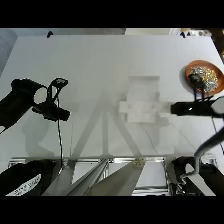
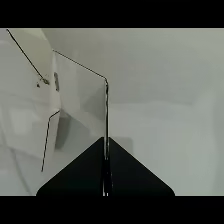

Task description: Fold the box and place the chain.

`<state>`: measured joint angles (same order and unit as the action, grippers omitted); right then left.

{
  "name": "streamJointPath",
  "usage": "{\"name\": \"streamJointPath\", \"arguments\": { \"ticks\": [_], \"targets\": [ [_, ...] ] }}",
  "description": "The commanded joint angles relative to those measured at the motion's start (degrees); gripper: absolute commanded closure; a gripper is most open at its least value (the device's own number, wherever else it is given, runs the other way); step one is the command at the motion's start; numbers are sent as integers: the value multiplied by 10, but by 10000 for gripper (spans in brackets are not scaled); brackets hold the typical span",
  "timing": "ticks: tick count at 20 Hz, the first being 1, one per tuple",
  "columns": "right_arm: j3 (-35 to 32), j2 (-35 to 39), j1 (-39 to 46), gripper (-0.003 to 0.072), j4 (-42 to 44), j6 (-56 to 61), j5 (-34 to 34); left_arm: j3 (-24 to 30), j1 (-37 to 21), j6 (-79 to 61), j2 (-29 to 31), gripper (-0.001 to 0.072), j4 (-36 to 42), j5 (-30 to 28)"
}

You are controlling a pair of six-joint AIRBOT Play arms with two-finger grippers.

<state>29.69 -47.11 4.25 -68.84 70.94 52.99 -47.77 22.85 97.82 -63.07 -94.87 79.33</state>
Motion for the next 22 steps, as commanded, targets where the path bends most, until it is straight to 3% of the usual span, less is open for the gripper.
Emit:
{"name": "streamJointPath", "arguments": {
  "ticks": [1, 8, 12, 15, 16, 17, 18, 20, 22],
  "targets": [
    [-83, 62, -88, 668, 65, 13, -57, 0, 0, 0, 0, 700, 0, -1],
    [-90, 69, -198, 667, 67, 13, -63, 0, 1, 0, 0, 699, 43, -5],
    [-90, 69, -211, 667, 68, 13, -65, 0, 1, -72, 0, 701, 95, -98],
    [-90, 69, -211, 667, 68, 13, -65, 0, 1, -218, -1, 695, 229, -174],
    [-90, 69, -211, 667, 68, 13, -65, 0, 1, -290, -3, 572, 286, -188],
    [-90, 69, -211, 667, 68, 13, -65, 0, 0, -347, -6, 340, 339, -200],
    [-90, 69, -211, 667, 68, 13, -65, 0, -1, -395, -11, 267, 389, -215],
    [-90, 69, -211, 667, 68, 13, -63, -2, -9, -492, -31, 267, 484, -220],
    [-90, 69, -211, 667, 68, 13, -63, -7, -19, -564, -70, 267, 550, -184]
  ]
}}
